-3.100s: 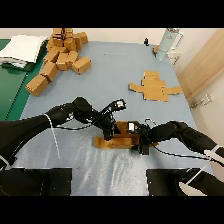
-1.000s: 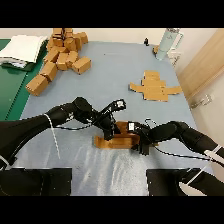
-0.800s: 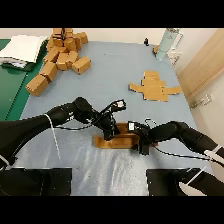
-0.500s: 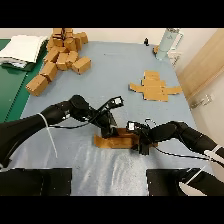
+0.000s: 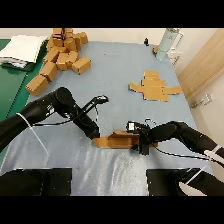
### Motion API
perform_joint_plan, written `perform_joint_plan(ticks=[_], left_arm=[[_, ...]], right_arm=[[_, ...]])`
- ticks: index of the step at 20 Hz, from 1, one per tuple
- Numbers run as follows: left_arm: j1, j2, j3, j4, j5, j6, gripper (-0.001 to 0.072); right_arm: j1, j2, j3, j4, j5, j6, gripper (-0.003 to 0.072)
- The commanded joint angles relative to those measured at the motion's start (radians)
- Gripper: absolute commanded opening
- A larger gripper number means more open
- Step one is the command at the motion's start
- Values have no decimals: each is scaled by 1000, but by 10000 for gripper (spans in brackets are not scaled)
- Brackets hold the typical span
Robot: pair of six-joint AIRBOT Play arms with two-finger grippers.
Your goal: Fold the box.
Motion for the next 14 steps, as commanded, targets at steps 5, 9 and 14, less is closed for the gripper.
perform_joint_plan(ticks=[5,9,14], left_arm=[[-98,-36,-1,-270,-26,-132,14],[-114,-80,-1,-404,225,-181,14],[-112,-83,-1,-409,419,-206,13]], right_arm=[[0,1,0,0,-4,-64,500],[0,1,0,0,-16,-64,500],[0,1,-1,0,-46,-64,500]])
